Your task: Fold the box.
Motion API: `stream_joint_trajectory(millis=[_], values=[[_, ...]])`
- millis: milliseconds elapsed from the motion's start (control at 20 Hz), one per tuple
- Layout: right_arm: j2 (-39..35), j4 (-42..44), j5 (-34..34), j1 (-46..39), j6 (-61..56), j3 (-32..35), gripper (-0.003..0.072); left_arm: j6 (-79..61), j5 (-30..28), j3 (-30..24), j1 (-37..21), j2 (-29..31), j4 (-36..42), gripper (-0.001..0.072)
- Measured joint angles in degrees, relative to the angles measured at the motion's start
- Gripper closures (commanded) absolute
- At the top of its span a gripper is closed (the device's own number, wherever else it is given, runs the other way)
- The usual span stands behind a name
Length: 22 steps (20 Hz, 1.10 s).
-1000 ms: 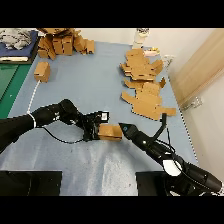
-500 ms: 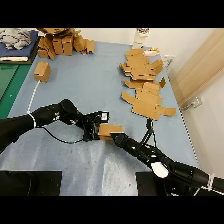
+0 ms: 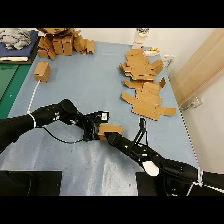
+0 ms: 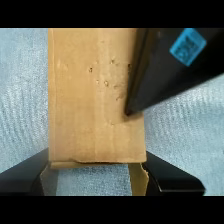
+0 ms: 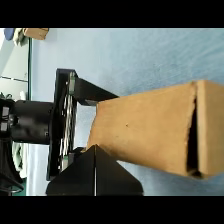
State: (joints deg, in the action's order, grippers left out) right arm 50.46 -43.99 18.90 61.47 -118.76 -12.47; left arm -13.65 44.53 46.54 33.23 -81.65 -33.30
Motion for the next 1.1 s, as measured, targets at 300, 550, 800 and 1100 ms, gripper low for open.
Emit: stream_joint_trajectory(millis=[300,550,800,1100], values=[[1.57,0.46,0.26,1.51,-0.33,-0.42,0.0686,0.02,0.02,0.00,0.00,0.00,0.09,0.0303],[2.86,0.63,0.42,1.70,-0.33,-0.46,0.0686,0.02,0.07,0.00,0.00,0.00,0.09,0.0303],[4.11,0.66,0.68,1.73,-0.33,-0.48,0.0686,0.00,0.13,0.00,0.00,0.00,0.07,0.0303],[5.97,0.61,0.70,1.73,-0.52,-0.50,0.0686,-0.02,0.15,0.00,0.00,0.00,0.02,0.0303]])
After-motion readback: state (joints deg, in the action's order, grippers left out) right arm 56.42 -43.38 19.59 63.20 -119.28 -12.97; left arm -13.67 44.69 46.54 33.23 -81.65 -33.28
